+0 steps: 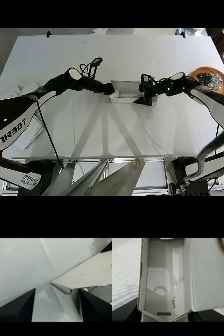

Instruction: Fold the box and place the chain.

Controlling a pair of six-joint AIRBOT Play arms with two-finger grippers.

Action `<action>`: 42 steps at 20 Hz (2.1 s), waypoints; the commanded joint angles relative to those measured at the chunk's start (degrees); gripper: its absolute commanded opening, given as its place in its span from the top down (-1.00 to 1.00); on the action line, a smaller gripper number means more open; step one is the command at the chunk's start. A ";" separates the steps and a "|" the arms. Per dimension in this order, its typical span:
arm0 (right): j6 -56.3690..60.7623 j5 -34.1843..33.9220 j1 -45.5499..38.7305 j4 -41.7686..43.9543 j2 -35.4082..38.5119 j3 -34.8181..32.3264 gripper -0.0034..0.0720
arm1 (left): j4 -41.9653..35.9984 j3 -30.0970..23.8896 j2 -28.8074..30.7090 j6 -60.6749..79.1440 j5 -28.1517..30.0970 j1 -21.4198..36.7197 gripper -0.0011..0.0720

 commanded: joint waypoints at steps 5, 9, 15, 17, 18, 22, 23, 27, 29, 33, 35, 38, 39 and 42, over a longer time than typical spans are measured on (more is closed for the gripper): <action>0.20 -0.17 -0.04 0.09 0.00 0.00 0.28 | 12.50 4.42 0.00 -9.57 -4.13 -1.77 -0.56; 0.20 -0.17 -0.04 0.09 0.00 0.00 0.28 | 24.61 8.57 -0.11 -18.69 -6.58 -4.04 -0.56; 0.20 -0.17 -0.04 0.09 0.00 0.00 0.28 | 29.29 10.69 -1.70 -26.01 -9.42 -7.34 -0.36; 0.17 -0.17 -0.04 0.09 0.00 0.00 0.28 | 29.31 10.71 -2.51 -28.83 -10.05 -7.78 -0.36; 0.17 -0.17 -0.04 0.09 0.00 0.00 0.28 | 29.27 10.71 -2.78 -30.12 -10.43 -7.87 -0.36; 0.17 -0.17 -0.04 0.09 0.00 0.00 0.28 | 31.71 10.95 -2.97 -34.32 -12.00 -8.57 -0.28; 0.17 -0.17 -0.04 0.09 0.00 0.00 0.28 | 33.00 10.99 -2.97 -35.47 -11.98 -9.03 -0.28; 0.20 -0.17 -0.04 0.09 0.00 0.00 0.28 | 33.31 14.47 -4.52 -39.15 -14.75 -9.90 -0.28; 0.20 -0.17 -0.04 0.09 0.00 0.00 0.28 | 33.03 17.88 -5.79 -41.33 -15.43 -10.34 -0.28; 0.17 -0.17 -0.04 0.09 0.00 0.00 0.28 | 33.03 22.73 -8.66 -46.56 -18.47 -10.64 -0.28; 0.17 -0.17 -0.04 0.09 0.00 0.00 0.28 | 32.87 22.75 -9.27 -48.09 -19.15 -10.69 -0.27; 0.20 -0.17 -0.04 0.09 0.00 0.00 0.28 | 32.89 22.77 -9.77 -50.53 -20.55 -10.69 -0.09; 0.17 -0.17 -0.04 0.09 0.00 0.00 0.28 | 32.92 22.77 -9.92 -51.76 -21.16 -10.71 -0.09; 0.17 -0.17 -0.04 0.09 0.00 0.00 0.28 | 34.40 22.82 -10.49 -53.68 -22.60 -10.93 -0.04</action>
